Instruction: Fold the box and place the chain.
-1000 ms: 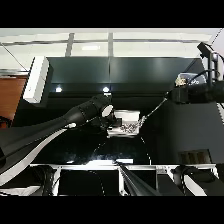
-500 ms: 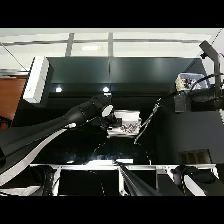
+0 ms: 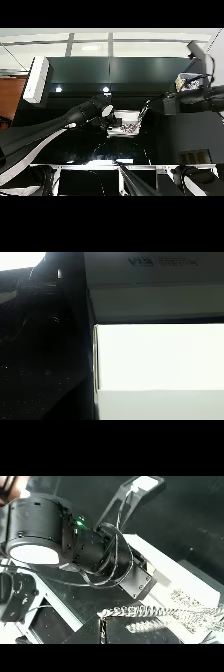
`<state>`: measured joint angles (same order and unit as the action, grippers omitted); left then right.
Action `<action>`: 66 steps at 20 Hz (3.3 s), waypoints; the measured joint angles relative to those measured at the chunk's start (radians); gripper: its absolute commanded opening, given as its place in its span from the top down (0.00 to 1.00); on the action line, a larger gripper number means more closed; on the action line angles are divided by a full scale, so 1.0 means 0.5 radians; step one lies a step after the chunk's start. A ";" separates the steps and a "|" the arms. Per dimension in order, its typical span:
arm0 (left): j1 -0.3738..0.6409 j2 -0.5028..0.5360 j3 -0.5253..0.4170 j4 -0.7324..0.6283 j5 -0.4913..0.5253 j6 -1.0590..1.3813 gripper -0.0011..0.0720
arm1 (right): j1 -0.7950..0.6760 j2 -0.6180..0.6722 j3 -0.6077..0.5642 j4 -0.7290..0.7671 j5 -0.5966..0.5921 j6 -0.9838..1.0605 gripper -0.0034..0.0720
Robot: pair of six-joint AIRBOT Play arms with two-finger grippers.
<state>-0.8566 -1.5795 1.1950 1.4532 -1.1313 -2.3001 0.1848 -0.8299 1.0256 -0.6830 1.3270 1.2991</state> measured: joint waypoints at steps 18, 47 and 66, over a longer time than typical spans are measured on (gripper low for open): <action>0.000 -0.001 0.000 0.001 -0.008 -0.001 0.94 | -0.108 -0.217 -0.301 -0.105 -0.153 -0.179 0.51; 0.000 -0.001 0.000 0.001 0.002 0.000 0.94 | 0.225 -0.539 -1.209 0.124 -1.530 -2.989 0.00; 0.001 -0.001 0.000 -0.004 0.005 0.001 0.94 | 0.074 -0.404 -1.199 0.175 -1.579 -2.605 0.94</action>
<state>-0.8562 -1.5799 1.1950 1.4513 -1.1290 -2.2997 0.2218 -1.0317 0.4263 -0.5953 0.5373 -0.0032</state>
